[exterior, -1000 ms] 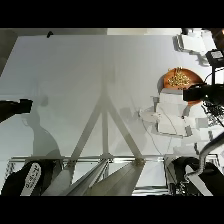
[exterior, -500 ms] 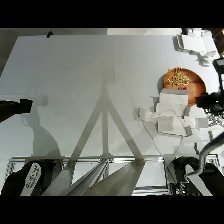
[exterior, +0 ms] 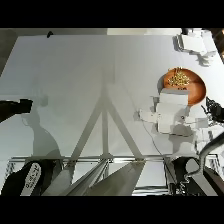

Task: Fold the box and place the chain.

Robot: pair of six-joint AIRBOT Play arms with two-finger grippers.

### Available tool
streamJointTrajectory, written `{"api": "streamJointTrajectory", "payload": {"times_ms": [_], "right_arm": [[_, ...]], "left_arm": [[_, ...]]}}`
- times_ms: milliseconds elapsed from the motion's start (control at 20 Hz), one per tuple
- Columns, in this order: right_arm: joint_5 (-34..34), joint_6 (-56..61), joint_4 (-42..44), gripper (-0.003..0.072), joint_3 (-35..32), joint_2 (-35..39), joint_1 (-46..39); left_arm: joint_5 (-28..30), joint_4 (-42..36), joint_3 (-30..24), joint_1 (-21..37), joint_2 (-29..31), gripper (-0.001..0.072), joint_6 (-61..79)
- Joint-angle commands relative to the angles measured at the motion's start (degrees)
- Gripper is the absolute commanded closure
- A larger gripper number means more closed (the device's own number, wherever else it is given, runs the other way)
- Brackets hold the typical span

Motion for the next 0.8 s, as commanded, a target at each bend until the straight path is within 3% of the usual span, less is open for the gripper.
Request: {"api": "streamJointTrajectory", "payload": {"times_ms": [0, 150, 350, 750], "right_arm": [[3.2, -4.6, 6.0, 0.0267, 0.4, -6.2, -5.4], [4.4, -9.9, 12.7, 0.0266, 2.1, -11.8, -5.4], [4.0, -11.9, 10.4, 0.0244, 3.5, -16.8, -5.6], [-4.3, -12.8, 7.3, 0.0244, 3.5, -18.2, -5.6]], "left_arm": [[0.0, 0.0, 0.0, 0.0, 0.0, 0.0013, 0.0], [0.0, 0.0, 0.0, 0.0, 0.0, 0.0013, 0.0], [0.0, 0.0, 0.0, 0.0, 0.0, 0.0013, 0.0], [0.0, 0.0, 0.0, 0.0, 0.0, 0.0013, 0.0]]}}
